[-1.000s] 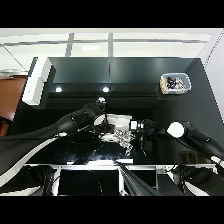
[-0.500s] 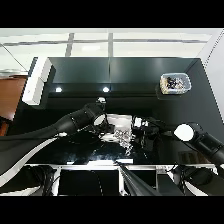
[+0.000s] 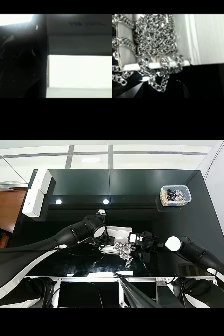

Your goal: Fold the box and place the chain.

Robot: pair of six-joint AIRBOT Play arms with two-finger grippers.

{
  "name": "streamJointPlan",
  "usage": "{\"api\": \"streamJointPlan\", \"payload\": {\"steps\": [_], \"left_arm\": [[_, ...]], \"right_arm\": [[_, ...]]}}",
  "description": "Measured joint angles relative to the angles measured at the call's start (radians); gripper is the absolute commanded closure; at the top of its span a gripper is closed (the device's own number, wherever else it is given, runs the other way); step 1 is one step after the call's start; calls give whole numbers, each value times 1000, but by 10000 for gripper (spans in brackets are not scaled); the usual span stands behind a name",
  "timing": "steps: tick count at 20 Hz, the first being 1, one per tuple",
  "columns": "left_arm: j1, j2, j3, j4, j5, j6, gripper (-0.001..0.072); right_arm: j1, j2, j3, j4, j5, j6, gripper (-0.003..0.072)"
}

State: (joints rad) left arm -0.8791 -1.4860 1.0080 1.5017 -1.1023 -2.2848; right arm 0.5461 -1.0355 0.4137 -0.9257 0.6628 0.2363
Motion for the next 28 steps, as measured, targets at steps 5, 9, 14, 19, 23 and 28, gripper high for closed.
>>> {"api": "streamJointPlan", "payload": {"steps": [5, 9, 14, 19, 23, 28], "left_arm": [[0, 0, 0, 0, 0, 0, 676], [0, 0, 0, 0, 0, -2, 676], [0, 0, 0, 0, 0, -1, 676], [0, 0, 0, 0, -1, 0, 676], [0, 0, 0, 0, -1, 0, 676], [0, 0, 0, 0, -1, 0, 676]], "right_arm": [[24, -28, -1, 20, -29, -32, 520], [28, -31, -1, 16, -40, -29, 555], [28, -7, -2, -33, -35, 47, 555], [18, 82, 2, -110, 23, 175, 556], [-5, 164, 46, -117, 138, 295, 646], [-14, 203, 92, -92, 237, 386, 298]]}}
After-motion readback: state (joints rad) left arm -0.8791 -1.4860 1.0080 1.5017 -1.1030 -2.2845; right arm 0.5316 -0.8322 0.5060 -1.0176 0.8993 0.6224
